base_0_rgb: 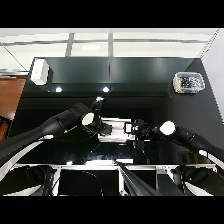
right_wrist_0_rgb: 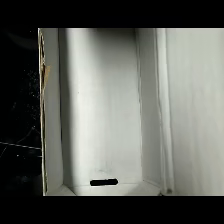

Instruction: Fold the box and place the chain.

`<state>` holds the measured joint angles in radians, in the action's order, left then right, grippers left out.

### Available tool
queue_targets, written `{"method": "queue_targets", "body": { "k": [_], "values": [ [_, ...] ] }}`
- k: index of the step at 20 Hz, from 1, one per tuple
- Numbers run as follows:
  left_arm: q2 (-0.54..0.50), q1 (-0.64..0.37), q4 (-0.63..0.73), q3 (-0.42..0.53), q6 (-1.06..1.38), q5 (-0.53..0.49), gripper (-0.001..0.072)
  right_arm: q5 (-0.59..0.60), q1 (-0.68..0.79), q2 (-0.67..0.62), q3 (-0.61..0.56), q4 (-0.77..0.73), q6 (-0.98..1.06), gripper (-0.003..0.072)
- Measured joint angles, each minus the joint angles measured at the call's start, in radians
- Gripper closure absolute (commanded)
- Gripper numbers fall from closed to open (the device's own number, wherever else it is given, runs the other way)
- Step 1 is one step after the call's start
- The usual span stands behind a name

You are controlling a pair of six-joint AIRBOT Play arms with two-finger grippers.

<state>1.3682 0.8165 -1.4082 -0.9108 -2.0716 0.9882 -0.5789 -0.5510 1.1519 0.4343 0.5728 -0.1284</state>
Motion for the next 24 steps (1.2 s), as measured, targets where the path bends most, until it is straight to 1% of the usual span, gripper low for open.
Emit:
{"method": "queue_targets", "body": {
  "k": [2,4,5,9,10,11,12,13,16,17,18,19,20,21,24],
  "values": [
    [0.011,0.011,-0.020,-0.010,-0.044,0.007,0.0361,0.000,0.000,0.000,0.000,0.000,0.000,0.0258],
    [0.017,0.017,-0.032,-0.015,-0.090,0.016,0.0455,0.000,0.000,0.000,0.000,0.000,0.000,0.0258],
    [0.019,0.019,-0.036,-0.016,-0.106,0.016,0.0471,0.000,0.000,0.000,0.000,0.000,0.000,0.0257],
    [0.028,0.028,-0.045,-0.019,-0.143,0.017,0.0474,0.000,0.000,0.000,0.000,0.000,0.000,0.0258],
    [0.032,0.032,-0.045,-0.019,-0.148,0.016,0.0492,0.000,0.000,0.000,0.000,0.000,0.000,0.0258],
    [0.036,0.035,-0.045,-0.019,-0.153,0.015,0.0535,0.000,0.000,0.000,0.000,0.000,0.000,0.0257],
    [0.040,0.039,-0.043,-0.019,-0.155,0.014,0.0635,0.000,0.000,0.000,0.000,0.000,0.000,0.0258],
    [0.042,0.041,-0.042,-0.019,-0.162,0.016,0.0683,-0.001,0.000,0.000,0.000,-0.001,0.002,0.0258],
    [0.047,0.045,-0.039,-0.020,-0.167,0.008,0.0683,-0.003,0.000,0.000,0.000,-0.002,0.004,0.0258],
    [0.047,0.045,-0.037,-0.020,-0.166,0.006,0.0682,-0.004,0.000,0.000,0.000,-0.002,0.003,0.0258],
    [0.048,0.046,-0.035,-0.021,-0.165,0.005,0.0646,-0.004,0.000,0.000,0.000,-0.002,0.002,0.0258],
    [0.049,0.046,-0.034,-0.022,-0.159,0.004,0.0471,-0.004,0.000,0.000,0.000,0.000,0.001,0.0258],
    [0.050,0.047,-0.027,-0.024,-0.155,-0.005,0.0353,-0.004,0.000,0.000,0.000,0.002,-0.002,0.0258],
    [0.050,0.048,-0.017,-0.026,-0.156,-0.013,0.0347,-0.003,0.000,0.000,0.000,0.002,-0.003,0.0258],
    [0.050,0.047,-0.016,-0.028,-0.159,0.006,0.0348,-0.003,0.000,0.000,0.000,0.002,-0.002,0.0258]
  ]
}}
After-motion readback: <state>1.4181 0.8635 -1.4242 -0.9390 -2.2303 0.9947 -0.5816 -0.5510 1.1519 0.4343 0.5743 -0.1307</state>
